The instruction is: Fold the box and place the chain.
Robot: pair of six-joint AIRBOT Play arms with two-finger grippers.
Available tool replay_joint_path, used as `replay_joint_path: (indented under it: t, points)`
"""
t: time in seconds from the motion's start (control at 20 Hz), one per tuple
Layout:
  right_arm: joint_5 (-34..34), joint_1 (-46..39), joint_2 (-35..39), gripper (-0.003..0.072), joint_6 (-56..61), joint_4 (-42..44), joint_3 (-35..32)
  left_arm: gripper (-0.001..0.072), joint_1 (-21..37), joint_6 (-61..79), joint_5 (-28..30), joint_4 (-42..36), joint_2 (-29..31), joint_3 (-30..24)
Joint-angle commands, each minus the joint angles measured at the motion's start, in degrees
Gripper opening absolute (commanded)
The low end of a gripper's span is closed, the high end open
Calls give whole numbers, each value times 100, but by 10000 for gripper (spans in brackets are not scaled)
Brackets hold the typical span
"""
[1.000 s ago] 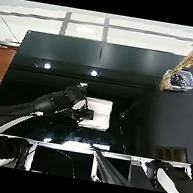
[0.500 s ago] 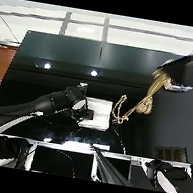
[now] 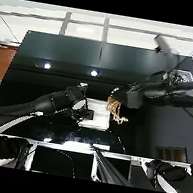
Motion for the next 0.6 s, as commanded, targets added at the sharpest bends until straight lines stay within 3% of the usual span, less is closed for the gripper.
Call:
replay_joint_path:
  t: [0.0,0.15,0.55]
  points:
    - [-662,422,-197,0,-457,1021,-485,22,4,0,2,0,4,-2]
    - [-654,538,-249,0,-734,1419,-485,22,4,0,0,2,4,-2]
    - [-616,400,-249,1,-756,1534,-483,22,2,0,0,0,4,-2]
